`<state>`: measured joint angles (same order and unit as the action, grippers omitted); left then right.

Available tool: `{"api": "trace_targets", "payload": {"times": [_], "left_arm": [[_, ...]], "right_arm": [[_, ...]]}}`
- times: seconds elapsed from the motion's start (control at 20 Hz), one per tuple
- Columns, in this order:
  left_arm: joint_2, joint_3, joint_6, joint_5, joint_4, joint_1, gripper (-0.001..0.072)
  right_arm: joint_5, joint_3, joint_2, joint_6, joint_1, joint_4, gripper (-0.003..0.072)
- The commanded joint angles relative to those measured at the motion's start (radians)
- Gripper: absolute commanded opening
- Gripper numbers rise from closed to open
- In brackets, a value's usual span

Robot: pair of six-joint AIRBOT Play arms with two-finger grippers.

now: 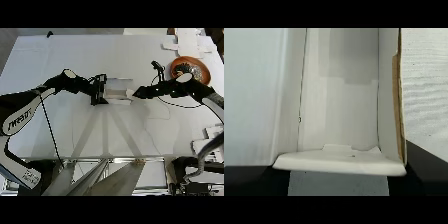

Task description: Fold the box and place the chain.

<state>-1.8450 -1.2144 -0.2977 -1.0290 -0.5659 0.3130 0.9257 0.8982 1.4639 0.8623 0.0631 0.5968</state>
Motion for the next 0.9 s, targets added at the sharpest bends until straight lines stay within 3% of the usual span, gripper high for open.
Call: {"api": "trace_targets", "payload": {"times": [0.0,0.45,0.6,0.85], "left_arm": [[0.000,0.000,0.000,0.000,0.000,0.000,0.0275],[0.000,0.000,0.000,0.000,0.000,0.000,0.0275],[0.000,0.000,0.000,0.000,0.000,0.000,0.0275],[0.000,0.000,0.000,0.000,0.000,0.000,0.0275]], "right_arm": [[-0.026,0.000,-0.001,-0.006,-0.010,-0.012,0.0394],[-0.059,0.000,-0.001,0.037,-0.070,-0.059,0.0391],[-0.061,0.000,-0.001,0.039,-0.070,-0.050,0.0349],[-0.082,0.000,-0.001,0.039,-0.070,0.010,0.0352]]}}
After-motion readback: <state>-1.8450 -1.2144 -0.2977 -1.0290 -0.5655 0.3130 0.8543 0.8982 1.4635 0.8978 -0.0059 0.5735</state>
